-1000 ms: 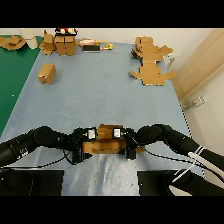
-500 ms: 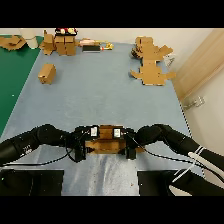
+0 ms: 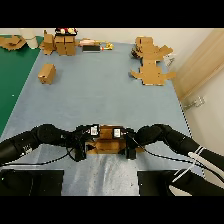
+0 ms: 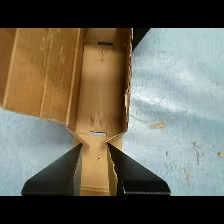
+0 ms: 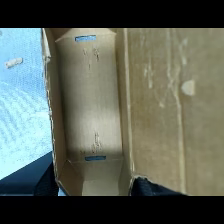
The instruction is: Fold the box.
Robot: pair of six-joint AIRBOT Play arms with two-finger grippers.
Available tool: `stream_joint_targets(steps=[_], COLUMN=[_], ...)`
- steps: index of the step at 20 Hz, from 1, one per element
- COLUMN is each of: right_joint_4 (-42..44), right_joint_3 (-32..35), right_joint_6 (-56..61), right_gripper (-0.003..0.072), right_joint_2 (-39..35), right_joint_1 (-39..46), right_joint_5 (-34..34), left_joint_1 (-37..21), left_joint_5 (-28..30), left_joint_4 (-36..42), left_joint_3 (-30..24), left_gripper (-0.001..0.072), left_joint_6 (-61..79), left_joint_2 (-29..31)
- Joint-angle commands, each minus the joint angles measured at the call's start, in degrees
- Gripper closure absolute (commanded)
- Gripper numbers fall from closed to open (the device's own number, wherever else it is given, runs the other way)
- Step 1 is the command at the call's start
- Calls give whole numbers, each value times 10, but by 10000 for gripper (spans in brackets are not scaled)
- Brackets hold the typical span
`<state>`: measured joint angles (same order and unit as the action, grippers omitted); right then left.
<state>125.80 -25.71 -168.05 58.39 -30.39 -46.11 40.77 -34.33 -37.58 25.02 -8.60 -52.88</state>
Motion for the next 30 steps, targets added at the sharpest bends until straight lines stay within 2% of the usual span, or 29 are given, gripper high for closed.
stream_joint_targets(steps=[1,7,8,9,22,27,28,29,30], right_joint_4=[0,0,0,0,0,0,0,0,0], right_joint_3=[0,0,0,0,0,0,0,0,0], right_joint_6=[0,0,0,0,0,0,0,0,0], right_gripper=[185,185,185,185,185,185,185,185,185], right_joint_2=[0,0,0,0,0,0,0,0,0], right_joint_1=[0,0,0,0,0,0,0,0,0], right_joint_5=[0,0,0,0,0,0,0,0,0], left_joint_1=[7,28,28,28,29,63,66,67,66], left_joint_5=[3,12,24,38,44,59,60,62,64], left_joint_4=[7,3,2,3,3,3,3,3,3], left_joint_3=[6,14,14,14,15,15,15,15,15], left_gripper=[490,503,655,667,668,664,607,432,365], left_joint_6=[0,0,0,0,3,33,33,32,30], left_joint_2=[-5,-32,-31,-32,-32,-32,-32,-32,-32])
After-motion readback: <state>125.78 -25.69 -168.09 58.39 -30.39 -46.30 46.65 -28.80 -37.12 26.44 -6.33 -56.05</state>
